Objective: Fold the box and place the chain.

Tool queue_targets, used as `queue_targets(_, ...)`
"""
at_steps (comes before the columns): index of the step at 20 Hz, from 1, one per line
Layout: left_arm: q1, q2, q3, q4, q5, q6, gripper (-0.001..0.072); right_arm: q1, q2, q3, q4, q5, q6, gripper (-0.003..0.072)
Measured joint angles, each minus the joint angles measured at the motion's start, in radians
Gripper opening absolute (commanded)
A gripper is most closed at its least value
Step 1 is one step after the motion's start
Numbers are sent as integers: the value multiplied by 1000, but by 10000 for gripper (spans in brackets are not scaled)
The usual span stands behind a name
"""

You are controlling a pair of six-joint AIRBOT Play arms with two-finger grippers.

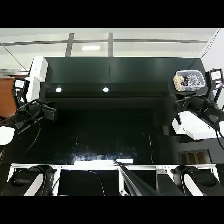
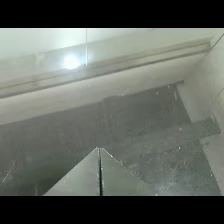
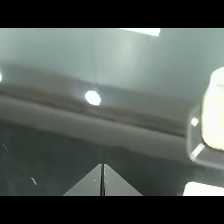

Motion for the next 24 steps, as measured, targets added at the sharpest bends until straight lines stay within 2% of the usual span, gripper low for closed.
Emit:
queue_targets(2,0,-6,0,-10,34,0,31,-16,-24,0,34,-80,3,22)
queue_targets(3,0,-12,0,-20,54,0,31,-44,-51,1,48,-134,28,70)
queue_targets(4,0,-19,0,-30,70,0,35,-85,-83,6,55,-174,65,396)
queue_targets(5,0,-25,0,-38,87,0,205,-138,-124,16,60,-203,114,706)
queue_targets(6,0,-32,0,-45,98,0,601,-208,-174,35,65,-207,166,705)
queue_targets(7,0,-39,0,-49,108,0,711,-275,-224,64,63,-190,199,705)
queue_targets(10,0,-56,0,-56,126,-2,710,-490,-392,207,-19,-26,276,704)
queue_targets(13,0,-63,0,-59,129,-2,710,-682,-542,374,-229,181,421,703)
queue_targets(16,0,-65,0,-59,108,-2,710,-837,-648,482,-381,344,495,703)
queue_targets(20,0,-67,-1,-59,72,3,710,-952,-758,558,-386,493,315,703)
queue_targets(24,0,-68,-1,-59,48,6,710,-985,-866,635,-244,627,54,701)
